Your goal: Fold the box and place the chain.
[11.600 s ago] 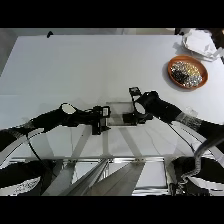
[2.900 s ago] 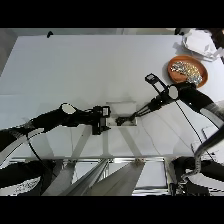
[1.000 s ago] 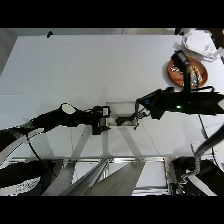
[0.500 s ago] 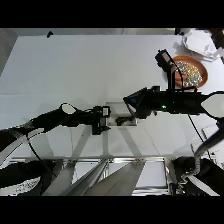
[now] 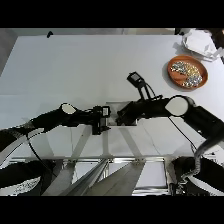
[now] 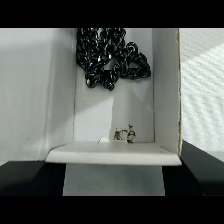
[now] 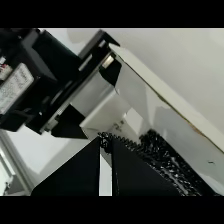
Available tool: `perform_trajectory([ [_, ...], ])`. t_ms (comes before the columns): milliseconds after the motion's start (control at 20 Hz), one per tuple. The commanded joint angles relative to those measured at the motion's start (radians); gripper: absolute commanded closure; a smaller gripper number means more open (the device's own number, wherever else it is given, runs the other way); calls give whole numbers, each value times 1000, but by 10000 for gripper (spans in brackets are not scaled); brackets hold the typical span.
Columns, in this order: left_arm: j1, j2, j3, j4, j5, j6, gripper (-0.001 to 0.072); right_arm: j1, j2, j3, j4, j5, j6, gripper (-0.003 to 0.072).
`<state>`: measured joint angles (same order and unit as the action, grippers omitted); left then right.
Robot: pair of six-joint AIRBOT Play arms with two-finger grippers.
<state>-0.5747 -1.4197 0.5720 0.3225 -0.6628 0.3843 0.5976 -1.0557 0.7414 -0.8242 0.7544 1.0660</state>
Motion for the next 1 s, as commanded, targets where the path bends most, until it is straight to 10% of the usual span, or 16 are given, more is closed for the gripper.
perform_trajectory([
  [0,0,1,0,0,0,0,438,61,-105,-5,-11,-43,6,674],
  [700,0,1,0,0,0,0,438,114,-162,-5,-30,-93,41,558],
  [950,0,1,0,0,0,0,438,-47,21,-5,-441,190,317,512],
])
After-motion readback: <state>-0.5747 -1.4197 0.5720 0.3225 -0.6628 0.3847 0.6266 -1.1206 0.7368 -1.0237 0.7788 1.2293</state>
